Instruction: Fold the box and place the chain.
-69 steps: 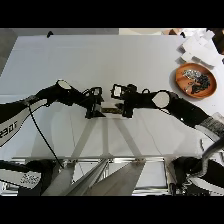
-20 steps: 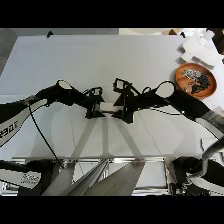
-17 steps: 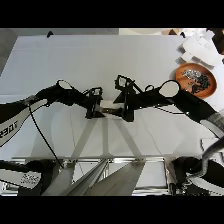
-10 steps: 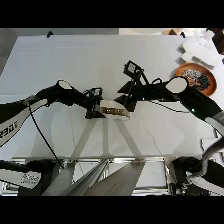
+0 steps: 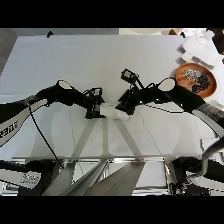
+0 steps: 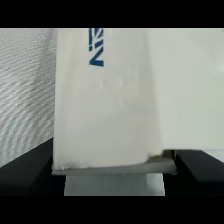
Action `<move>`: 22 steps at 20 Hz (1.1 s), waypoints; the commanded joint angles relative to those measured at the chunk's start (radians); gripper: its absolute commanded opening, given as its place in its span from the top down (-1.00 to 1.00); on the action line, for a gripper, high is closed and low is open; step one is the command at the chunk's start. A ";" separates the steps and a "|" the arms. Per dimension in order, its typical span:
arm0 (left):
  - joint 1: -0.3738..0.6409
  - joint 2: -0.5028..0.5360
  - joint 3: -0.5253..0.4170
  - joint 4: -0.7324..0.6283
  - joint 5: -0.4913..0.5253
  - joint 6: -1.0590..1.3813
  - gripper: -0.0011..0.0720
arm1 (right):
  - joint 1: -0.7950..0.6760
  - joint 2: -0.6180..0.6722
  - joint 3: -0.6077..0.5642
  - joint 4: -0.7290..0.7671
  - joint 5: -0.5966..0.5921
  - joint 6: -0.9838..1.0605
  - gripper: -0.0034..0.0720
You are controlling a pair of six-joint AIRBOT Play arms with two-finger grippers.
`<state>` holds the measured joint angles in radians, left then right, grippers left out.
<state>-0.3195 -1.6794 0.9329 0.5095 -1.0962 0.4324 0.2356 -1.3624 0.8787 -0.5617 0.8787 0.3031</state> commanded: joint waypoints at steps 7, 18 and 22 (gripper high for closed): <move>0.000 0.001 0.000 0.000 0.000 0.000 0.21 | 0.037 -0.019 0.000 -0.006 0.056 -0.155 -0.36; 0.000 0.001 0.000 0.000 0.000 0.000 0.21 | 0.131 0.013 0.000 -0.096 -0.177 -0.198 -0.04; 0.000 0.001 0.000 0.000 0.000 0.000 0.21 | 0.151 0.027 0.000 -0.099 -0.185 -0.198 0.23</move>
